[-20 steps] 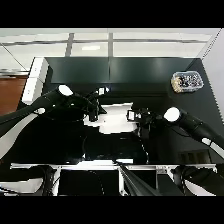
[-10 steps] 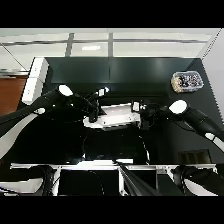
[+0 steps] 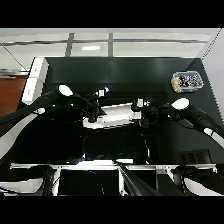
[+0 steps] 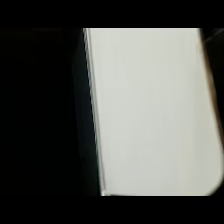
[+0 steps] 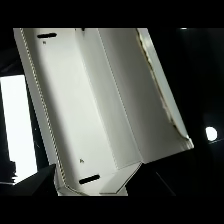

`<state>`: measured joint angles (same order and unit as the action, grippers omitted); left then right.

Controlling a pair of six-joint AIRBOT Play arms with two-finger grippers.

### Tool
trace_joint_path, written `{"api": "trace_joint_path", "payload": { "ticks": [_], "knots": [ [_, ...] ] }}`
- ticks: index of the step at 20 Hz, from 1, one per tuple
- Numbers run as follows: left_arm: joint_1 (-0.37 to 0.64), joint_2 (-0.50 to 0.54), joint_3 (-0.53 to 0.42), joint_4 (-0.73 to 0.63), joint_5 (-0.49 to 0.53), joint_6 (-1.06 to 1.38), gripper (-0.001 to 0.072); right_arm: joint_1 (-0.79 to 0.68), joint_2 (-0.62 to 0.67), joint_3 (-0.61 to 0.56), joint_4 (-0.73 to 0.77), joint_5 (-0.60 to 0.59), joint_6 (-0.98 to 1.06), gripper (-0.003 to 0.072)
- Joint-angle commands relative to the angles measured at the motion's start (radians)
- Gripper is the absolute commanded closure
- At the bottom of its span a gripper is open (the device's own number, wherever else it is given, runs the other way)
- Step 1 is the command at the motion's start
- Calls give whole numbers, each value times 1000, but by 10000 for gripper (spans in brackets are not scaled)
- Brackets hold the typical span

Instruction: Fold the box and place the chain.

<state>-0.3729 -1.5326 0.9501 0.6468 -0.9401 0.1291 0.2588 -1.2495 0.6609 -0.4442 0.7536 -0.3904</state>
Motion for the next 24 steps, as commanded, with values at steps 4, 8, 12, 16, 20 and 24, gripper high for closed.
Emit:
{"api": "trace_joint_path", "payload": {
  "ticks": [4, 8, 12, 16, 20, 24],
  "knots": [
    [-1, 0, 1, 0, 32, 3, 681, -4, -26, 0, 62, 85, -52, 27],
    [-1, 0, 1, 0, 31, 3, 680, 14, -44, -2, 42, 91, -51, 27],
    [-1, 0, 0, 0, 20, 2, 680, 34, -85, -2, -56, 71, 0, 28],
    [-1, -1, 0, 0, 16, 1, 680, 39, -90, -2, -74, 61, 35, 27],
    [0, -1, 0, 0, 15, -5, 680, 62, -111, -1, -67, 40, 35, 28],
    [0, -1, 0, 0, -2, -5, 680, 79, -111, -1, -77, -8, 73, 28]
  ]
}}
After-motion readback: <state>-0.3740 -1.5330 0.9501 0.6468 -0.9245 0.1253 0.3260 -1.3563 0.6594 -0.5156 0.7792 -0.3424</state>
